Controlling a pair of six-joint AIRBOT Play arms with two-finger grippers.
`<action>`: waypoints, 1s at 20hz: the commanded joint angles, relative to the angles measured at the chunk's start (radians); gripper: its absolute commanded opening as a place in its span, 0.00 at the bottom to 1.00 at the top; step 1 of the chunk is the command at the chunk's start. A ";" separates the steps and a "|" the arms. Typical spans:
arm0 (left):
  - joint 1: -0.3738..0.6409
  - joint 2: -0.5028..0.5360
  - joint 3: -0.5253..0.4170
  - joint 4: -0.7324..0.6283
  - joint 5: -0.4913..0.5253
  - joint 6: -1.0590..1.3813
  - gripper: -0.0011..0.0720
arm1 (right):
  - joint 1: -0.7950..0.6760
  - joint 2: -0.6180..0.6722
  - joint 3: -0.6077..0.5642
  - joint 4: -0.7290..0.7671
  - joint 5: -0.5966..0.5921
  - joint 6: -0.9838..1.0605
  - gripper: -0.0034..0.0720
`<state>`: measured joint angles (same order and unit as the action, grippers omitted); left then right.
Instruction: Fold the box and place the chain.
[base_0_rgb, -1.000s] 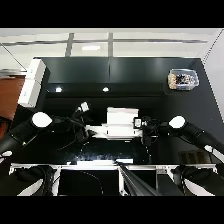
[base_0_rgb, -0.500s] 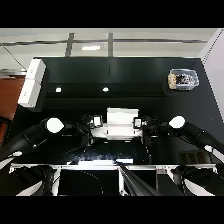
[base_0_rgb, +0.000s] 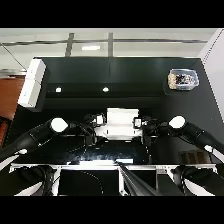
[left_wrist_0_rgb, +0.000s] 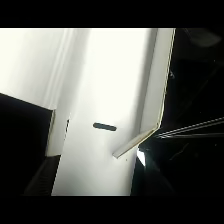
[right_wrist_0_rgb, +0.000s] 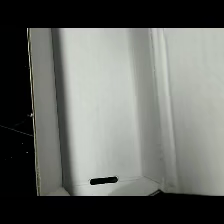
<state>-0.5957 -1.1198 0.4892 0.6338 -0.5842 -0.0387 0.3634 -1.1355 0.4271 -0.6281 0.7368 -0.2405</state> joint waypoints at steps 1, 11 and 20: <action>0.000 -0.004 0.000 -0.022 -0.016 0.013 0.77 | 0.000 0.000 0.000 0.000 0.000 0.000 0.75; 0.000 -0.004 0.000 -0.026 -0.023 0.012 0.65 | 0.000 0.000 0.000 0.000 0.000 0.001 0.75; -0.004 -0.006 0.000 -0.074 0.004 0.018 0.41 | 0.000 0.000 0.000 0.000 0.000 0.000 0.75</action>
<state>-0.5980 -1.1248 0.4892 0.5827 -0.5846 -0.0257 0.3634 -1.1355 0.4271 -0.6277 0.7364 -0.2401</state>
